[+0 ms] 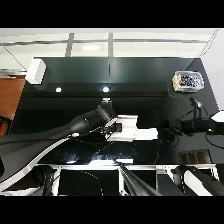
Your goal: Fold the box and place the chain.
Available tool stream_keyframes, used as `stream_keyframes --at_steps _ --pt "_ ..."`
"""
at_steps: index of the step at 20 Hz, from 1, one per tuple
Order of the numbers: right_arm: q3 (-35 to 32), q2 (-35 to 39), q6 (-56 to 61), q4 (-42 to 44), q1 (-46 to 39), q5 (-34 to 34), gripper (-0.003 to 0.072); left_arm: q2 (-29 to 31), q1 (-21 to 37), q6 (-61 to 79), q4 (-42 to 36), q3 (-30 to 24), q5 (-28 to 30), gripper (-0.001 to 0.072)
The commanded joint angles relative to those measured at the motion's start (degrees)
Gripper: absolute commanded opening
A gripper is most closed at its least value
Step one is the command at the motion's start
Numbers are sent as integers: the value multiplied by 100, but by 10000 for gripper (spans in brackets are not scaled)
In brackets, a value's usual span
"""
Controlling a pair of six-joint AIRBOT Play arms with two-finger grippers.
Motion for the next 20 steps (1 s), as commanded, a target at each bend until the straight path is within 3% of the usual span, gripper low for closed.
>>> stream_keyframes --at_steps 1,6,9,14,16,17,20 --pt "-245 -575 90 297 306 433 11 -4 2 0 2 0 31 29" --pt "-238 -1530 -1047 1366 1185 544 12 -4 2 0 0 0 11 30" --pt "-227 -1582 -1878 1956 1252 614 12 -4 2 0 2 0 -13 29" --pt "-15 -1582 -2365 2065 1252 1043 33 -4 2 0 0 0 -13 30" --pt "144 -1580 -2363 2072 1252 1064 420 -4 2 0 0 0 -11 29" --pt "249 -1580 -2363 2074 1252 1062 578 -4 2 0 0 0 -13 29" --pt "505 -1576 -2361 2170 1255 1158 589 -4 2 0 0 0 -13 29"
